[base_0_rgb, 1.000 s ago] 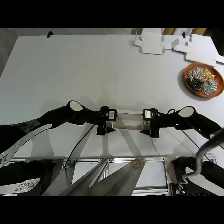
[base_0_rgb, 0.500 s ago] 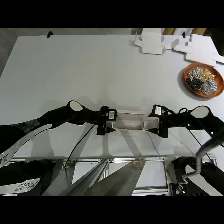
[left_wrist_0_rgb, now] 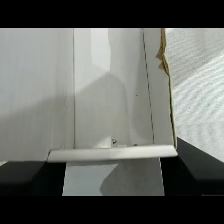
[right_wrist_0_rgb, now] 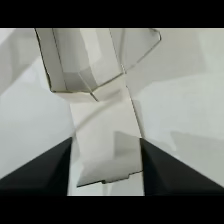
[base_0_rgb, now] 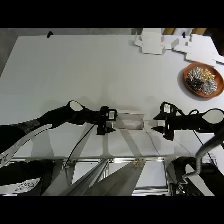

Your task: Fold the box and place the chain.

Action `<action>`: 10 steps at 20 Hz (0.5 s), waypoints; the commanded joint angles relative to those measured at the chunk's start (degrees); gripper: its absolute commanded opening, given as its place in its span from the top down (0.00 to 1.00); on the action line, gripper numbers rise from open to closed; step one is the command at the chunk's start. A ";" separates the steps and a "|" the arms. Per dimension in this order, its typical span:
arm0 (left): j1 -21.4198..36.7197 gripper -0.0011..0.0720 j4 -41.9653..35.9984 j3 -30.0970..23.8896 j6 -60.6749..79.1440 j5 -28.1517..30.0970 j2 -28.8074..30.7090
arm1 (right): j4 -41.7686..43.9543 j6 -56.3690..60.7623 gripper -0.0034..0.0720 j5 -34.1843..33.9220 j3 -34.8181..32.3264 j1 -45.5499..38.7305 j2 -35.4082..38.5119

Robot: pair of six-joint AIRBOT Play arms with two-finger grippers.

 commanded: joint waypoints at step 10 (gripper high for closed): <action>-0.02 0.61 0.02 -0.02 0.00 0.00 0.00 | 21.18 1.05 0.93 -4.74 0.07 11.04 3.21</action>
